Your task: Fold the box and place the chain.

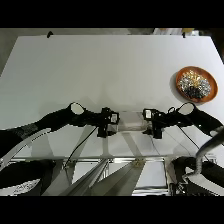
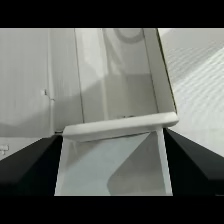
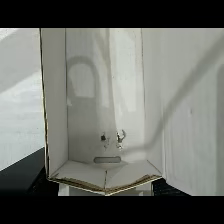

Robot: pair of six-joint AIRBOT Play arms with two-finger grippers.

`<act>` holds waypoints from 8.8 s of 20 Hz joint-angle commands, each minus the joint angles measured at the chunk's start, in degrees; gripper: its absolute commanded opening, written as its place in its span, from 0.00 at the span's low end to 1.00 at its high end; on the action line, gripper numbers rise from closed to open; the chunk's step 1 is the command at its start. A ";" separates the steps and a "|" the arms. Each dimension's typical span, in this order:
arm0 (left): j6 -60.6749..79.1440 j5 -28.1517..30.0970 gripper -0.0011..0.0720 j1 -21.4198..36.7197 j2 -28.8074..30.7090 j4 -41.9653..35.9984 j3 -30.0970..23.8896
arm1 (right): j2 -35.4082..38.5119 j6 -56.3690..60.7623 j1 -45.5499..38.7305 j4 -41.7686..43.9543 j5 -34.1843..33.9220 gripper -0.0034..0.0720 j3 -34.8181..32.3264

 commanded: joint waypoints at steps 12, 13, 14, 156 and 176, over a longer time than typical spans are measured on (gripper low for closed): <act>-2.23 0.74 0.96 -1.68 -2.23 -1.95 0.33 | 0.02 0.11 -0.02 0.17 0.00 0.46 0.02; -2.45 0.74 0.96 -1.68 -2.23 -2.21 0.33 | 0.02 0.13 -0.02 0.17 -0.02 0.46 0.02; -2.64 0.79 0.96 -1.68 -2.23 -2.86 0.33 | 0.02 0.13 -0.02 0.17 -0.02 0.46 0.02; -2.80 0.24 0.39 -1.73 -2.10 -4.46 0.33 | 9.07 86.12 -12.20 -16.06 9.11 0.06 1.44; -2.80 0.00 0.39 -1.73 -2.10 -4.46 0.33 | 12.92 91.30 -9.60 -24.61 7.52 0.06 1.44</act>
